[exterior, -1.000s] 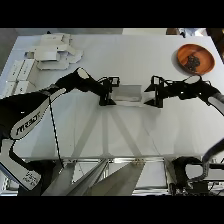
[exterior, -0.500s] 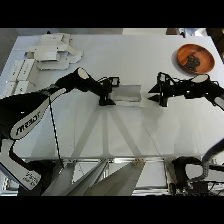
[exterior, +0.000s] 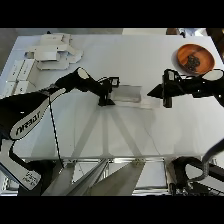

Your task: Fold the box and place the chain.

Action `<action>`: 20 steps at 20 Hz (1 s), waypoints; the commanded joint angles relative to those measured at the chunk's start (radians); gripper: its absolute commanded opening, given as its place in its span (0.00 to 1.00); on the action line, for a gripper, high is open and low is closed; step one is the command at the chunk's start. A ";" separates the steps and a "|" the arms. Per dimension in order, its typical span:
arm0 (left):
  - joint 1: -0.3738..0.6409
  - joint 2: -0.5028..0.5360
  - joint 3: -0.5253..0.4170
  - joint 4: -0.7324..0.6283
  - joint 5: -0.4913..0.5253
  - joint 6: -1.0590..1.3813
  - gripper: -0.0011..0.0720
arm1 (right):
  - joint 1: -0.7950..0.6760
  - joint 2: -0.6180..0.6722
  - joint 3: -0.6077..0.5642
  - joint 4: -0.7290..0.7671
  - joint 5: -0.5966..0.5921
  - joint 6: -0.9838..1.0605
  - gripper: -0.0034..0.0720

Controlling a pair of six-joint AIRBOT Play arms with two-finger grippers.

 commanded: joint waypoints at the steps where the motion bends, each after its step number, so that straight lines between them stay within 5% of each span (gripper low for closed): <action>1: 0.000 0.002 0.000 -0.002 -0.001 -0.030 0.81 | 0.070 0.012 0.000 0.008 -0.014 0.018 0.06; 11: 0.000 0.024 0.000 0.031 0.009 -0.030 0.81 | 0.220 -0.054 0.000 0.053 -0.323 0.147 0.06; 20: 0.000 0.024 0.000 0.033 0.008 -0.031 0.81 | 0.220 -0.163 0.000 0.416 -0.513 0.133 0.06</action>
